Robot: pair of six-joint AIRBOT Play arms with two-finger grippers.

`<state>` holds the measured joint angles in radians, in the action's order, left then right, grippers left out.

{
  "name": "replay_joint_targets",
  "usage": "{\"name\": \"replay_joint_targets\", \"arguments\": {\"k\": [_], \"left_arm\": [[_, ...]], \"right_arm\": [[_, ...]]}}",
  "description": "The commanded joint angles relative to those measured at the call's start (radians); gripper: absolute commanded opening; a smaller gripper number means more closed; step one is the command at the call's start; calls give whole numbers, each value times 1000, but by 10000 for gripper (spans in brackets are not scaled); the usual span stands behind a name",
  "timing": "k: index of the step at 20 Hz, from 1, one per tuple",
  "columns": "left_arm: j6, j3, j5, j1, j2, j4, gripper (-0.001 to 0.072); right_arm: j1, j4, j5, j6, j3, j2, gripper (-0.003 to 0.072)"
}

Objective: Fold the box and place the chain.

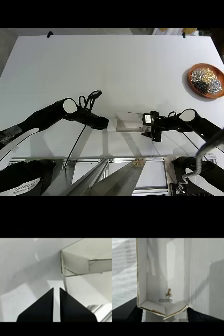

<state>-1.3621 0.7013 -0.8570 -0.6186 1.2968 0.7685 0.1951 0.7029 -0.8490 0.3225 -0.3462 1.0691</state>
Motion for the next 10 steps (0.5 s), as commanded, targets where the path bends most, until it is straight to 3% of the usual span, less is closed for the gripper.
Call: {"name": "replay_joint_targets", "arguments": {"k": [1, 6, 10], "left_arm": [[8, 5, 9, -6, -47, -13, 128], [8, 6, 42, -37, -53, -34, 223], [8, 6, 75, -61, -53, -54, 225]], "right_arm": [[0, 0, 0, 0, -1, -1, 435], [0, 0, 0, 0, -1, -1, 435], [0, 0, 0, 0, -1, -1, 435]]}}
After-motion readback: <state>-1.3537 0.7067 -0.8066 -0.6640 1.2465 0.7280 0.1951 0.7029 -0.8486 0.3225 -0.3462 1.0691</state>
